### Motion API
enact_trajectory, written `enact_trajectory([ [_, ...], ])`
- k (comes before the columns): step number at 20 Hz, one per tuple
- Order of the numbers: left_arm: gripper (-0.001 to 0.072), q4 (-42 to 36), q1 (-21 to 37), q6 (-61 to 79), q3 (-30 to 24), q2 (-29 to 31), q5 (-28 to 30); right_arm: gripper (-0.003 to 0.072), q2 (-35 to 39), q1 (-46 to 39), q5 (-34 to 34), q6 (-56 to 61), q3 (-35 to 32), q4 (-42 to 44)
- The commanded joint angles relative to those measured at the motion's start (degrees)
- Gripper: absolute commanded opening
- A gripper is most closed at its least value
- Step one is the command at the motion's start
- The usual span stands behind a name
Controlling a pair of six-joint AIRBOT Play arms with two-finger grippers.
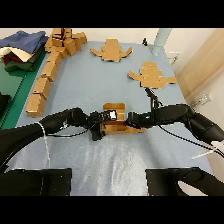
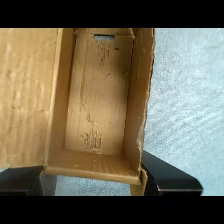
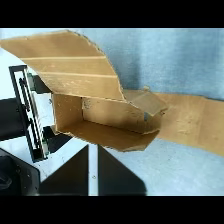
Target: Fold the box.
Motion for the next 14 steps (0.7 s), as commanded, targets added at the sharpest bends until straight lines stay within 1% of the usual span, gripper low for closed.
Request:
enact_trajectory([
  [1, 0.044, -0.7, -0.04, 0.17, -0.15, -0.72, -0.9, 0.0003, -0.2, 0.0, 1.92, -0.02, 0.07, 0.09],
  [3, 0.044, -0.7, -0.04, 0.17, -0.15, -0.92, -0.76, 0.0002, -2.27, 0.0, 2.69, -1.29, 1.62, 0.13],
  [4, 0.044, -0.68, -0.04, 0.17, -0.15, -1.11, -0.9, 0.0002, -4.42, 0.0, 2.58, -2.58, 3.41, 0.15],
  [8, 0.044, -0.68, -0.04, 0.15, -0.15, -1.2, -0.81, 0.0003, -15.63, 0.0, 2.45, -7.85, 13.25, 0.09],
  [10, 0.044, -0.68, -0.04, 0.11, -0.15, -1.18, -0.85, 0.0002, -20.11, 0.0, 2.36, -9.46, 17.29, -0.04],
  [12, 0.044, -0.68, -0.04, 0.11, -0.15, -1.18, -0.85, 0.0002, -23.26, 0.0, 2.27, -11.52, 18.16, -0.39],
  [14, 0.044, -0.68, -0.04, 0.11, -0.15, -1.18, -0.83, 0.0002, -26.38, 0.0, 0.37, -13.2, 18.14, -1.01],
])
